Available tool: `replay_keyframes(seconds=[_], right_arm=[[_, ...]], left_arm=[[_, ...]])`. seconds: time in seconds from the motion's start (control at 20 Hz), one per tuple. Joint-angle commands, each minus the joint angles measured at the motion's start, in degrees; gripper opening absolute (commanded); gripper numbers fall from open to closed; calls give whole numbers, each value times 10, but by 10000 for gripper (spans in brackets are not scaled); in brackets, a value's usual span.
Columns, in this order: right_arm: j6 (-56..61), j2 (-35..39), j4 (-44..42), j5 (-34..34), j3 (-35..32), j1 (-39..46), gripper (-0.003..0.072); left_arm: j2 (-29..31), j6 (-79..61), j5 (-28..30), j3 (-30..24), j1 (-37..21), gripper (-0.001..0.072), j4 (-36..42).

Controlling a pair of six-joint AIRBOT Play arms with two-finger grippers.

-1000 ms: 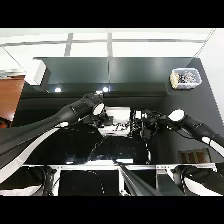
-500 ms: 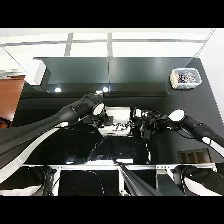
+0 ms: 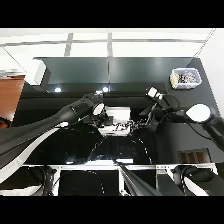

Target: Fold the box and place the chain.

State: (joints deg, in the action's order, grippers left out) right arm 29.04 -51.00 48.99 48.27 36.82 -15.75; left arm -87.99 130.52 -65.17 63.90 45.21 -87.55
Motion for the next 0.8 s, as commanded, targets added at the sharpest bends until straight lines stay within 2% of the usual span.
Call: replay_keyframes(seconds=[0.0, 0.05, 0.15, 0.2, 0.3, 0.5, 0.75], right_arm=[[78, 34, 60, 60, 17, -1, 22], [76, 28, 61, 56, 2, -1, 47], [44, 16, 61, 1, -46, -1, 615], [-6, 7, 61, -25, -70, -1, 658], [-137, -19, 49, -37, -97, -1, 656], [-374, -109, -102, -44, -96, -1, 657], [-386, -158, -99, -95, -83, -1, 657]], left_arm=[[0, 0, -1, 0, 0, 31, 0], [0, 0, -1, 0, 0, 31, 0], [0, 0, -1, 0, 0, 31, 0], [0, 0, -1, 0, 0, 31, 0], [0, 0, 0, 0, 0, 31, 0], [0, 0, -1, 0, 0, 31, 0], [0, 0, 0, 0, 0, 31, 0]])
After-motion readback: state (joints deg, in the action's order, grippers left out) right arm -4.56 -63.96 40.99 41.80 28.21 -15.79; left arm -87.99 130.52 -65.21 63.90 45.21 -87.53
